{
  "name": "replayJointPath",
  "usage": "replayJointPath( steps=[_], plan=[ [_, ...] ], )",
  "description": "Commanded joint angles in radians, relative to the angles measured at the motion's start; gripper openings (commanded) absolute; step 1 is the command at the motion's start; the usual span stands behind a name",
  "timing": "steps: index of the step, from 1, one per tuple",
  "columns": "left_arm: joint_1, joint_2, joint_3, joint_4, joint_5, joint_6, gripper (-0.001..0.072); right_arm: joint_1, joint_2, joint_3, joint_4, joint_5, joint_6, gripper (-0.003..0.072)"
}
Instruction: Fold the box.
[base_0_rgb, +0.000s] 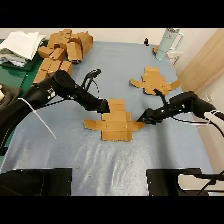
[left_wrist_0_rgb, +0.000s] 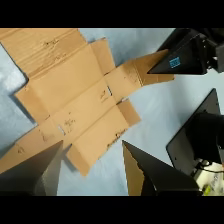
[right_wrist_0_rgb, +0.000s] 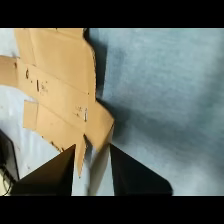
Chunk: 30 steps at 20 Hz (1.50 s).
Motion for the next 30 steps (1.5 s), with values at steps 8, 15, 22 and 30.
replayJointPath(
  steps=[8,15,22,30],
  plan=[
    [0.039,0.003,0.001,-0.063,-0.086,-0.035,0.0561,0.095,-0.026,-0.03,0.001,0.057,-0.022,0.0076],
    [0.216,-0.01,-0.002,-0.051,-0.142,-0.018,0.0562,0.19,0.052,-0.075,0.011,0.164,-0.178,0.0002],
    [0.28,-0.184,-0.043,-0.139,-0.177,0.1,0.0563,0.272,0.265,-0.262,0.012,0.346,-0.198,0.0003],
    [0.253,-0.483,0.05,-0.455,-0.208,0.294,0.0562,0.315,0.274,-0.267,0.012,0.345,-0.193,0.0002]
  ],
)
